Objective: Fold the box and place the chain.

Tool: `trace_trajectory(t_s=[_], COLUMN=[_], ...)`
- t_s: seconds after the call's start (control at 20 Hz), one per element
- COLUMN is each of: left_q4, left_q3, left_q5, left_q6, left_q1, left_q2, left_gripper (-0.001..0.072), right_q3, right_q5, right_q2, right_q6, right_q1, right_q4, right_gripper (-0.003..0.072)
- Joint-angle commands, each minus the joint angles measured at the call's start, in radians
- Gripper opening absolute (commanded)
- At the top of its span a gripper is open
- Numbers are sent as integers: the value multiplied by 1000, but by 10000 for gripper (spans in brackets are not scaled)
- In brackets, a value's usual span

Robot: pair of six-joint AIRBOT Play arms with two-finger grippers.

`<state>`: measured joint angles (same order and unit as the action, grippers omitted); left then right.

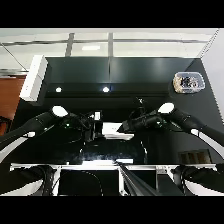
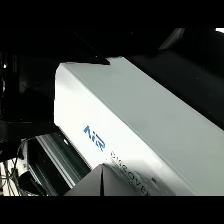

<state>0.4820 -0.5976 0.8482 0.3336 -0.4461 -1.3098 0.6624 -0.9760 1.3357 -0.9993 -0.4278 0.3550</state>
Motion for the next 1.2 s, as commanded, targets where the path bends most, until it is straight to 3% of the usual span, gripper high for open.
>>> trace_trajectory(t_s=[0.0, 0.25, 0.4, 0.45, 0.5, 0.65, 0.8, 0.95, 1.15], left_q4=[-1, -1, 0, 5, 18, 196, 345, 298, 133], left_q3=[-1, -1, -1, -2, -5, -27, -53, -81, -148], left_q5=[0, 2, 1, 0, 0, 15, 69, 101, -37], left_q6=[-2, -2, -2, -2, -8, -235, -443, -459, -460], left_q1=[-1, -1, -1, 0, 1, 2, 1, -22, -123], left_q2=[0, 0, 0, 2, 10, 80, 163, 201, 140], left_gripper=[443, 443, 447, 502, 720, 719, 718, 718, 716], right_q3=[5, 97, 137, 137, 137, 137, 135, 135, 135], right_q5=[0, -200, -228, -229, -242, -324, -346, -304, -257], right_q2=[-6, -161, -328, -382, -424, -510, -521, -521, -521], right_q6=[36, 30, -51, -83, -109, -132, -183, -183, -183], right_q1=[6, 137, 274, 325, 369, 488, 540, 537, 537], right_q4=[17, 93, 287, 348, 396, 495, 502, 503, 502], right_gripper=[4, 5, 5, 5, 5, 5, 5, 6, 6])
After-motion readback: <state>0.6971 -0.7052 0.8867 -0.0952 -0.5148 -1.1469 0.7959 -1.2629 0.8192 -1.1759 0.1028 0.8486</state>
